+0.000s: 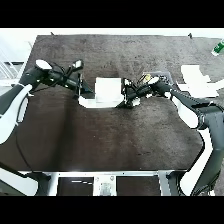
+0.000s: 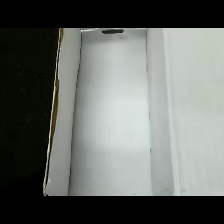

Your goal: Fold the box and place the chain.

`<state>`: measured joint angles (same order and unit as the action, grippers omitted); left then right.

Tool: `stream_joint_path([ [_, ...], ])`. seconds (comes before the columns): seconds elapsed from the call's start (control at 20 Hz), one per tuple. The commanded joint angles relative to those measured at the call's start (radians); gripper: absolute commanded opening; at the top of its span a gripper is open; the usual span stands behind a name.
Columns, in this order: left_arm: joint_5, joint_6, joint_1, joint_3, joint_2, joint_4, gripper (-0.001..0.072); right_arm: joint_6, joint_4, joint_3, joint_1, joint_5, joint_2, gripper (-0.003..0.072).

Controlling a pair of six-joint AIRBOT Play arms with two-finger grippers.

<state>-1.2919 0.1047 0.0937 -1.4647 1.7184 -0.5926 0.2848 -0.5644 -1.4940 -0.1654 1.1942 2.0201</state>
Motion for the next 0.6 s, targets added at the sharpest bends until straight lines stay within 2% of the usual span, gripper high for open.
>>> stream_joint_path([
  [0.0,0.013,-0.164,-0.049,0.018,-0.063,0.01,0.0014,0.001,0.0,0.0,0.0,0.0,0.0,0.0423],
  [0.2,0.245,-0.457,-0.1,0.154,-0.15,0.008,0.0014,0.001,0.0,0.0,0.0,0.0,0.0,0.0423],
  [0.45,0.268,-0.719,-0.148,0.264,-0.162,-0.008,0.0015,0.001,0.0,0.0,0.0,0.0,0.0,0.0423],
  [0.55,0.299,-0.809,-0.147,0.294,-0.161,-0.067,0.0014,0.001,0.0,0.0,0.0,0.0,0.0,0.0423],
])
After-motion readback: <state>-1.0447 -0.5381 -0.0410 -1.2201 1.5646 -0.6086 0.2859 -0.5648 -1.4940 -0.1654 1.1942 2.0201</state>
